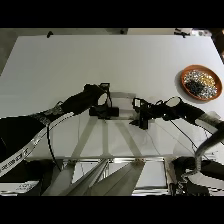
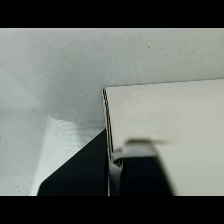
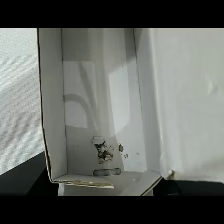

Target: Fold the box and place the chain.

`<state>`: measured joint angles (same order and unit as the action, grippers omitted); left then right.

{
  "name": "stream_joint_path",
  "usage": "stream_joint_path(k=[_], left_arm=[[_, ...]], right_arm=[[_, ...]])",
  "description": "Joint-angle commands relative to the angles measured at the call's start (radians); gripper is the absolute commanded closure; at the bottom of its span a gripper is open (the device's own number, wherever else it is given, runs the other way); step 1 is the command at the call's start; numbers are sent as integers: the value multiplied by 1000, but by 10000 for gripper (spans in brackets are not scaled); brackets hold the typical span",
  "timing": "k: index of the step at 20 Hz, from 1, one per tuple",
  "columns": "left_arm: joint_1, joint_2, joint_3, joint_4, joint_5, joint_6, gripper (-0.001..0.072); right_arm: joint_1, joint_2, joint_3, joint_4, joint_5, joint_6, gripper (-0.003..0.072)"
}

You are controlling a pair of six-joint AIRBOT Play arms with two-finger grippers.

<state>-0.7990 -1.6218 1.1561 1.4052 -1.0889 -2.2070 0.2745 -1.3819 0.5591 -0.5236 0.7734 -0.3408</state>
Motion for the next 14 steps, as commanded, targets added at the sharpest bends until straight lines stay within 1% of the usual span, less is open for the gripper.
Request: stream_joint_path(k=[1, 3, 4, 5, 6, 7, 8, 9, 12, 14], left_arm=[[0, -3, 0, -1, 0, 0, 701], [0, -3, 0, -1, 0, 0, 695], [0, -3, 0, -1, 0, 0, 643], [0, -3, 0, -1, 0, 0, 488], [0, -3, 0, -2, 0, 0, 365], [0, -2, 0, -2, 0, 0, 356], [1, -2, 0, -2, 0, 0, 357], [2, -3, 0, -2, 0, 0, 400], [3, -2, 0, -1, -1, 1, 709], [3, -2, 0, -1, -1, 1, 705]], right_arm=[[0, 0, 0, 0, 0, 0, 282], [0, 0, 0, 0, 0, 0, 282], [1, 0, 0, 0, 0, 0, 282], [0, 0, 0, 0, 0, 0, 282], [0, 0, 0, 0, 0, 0, 282], [1, 0, 0, 0, 0, 0, 282], [0, 0, 0, 0, 0, 0, 282], [0, 0, 0, 0, 0, 0, 282], [0, 0, 0, 0, 0, 0, 282], [0, 0, 0, 0, 0, 0, 282]])
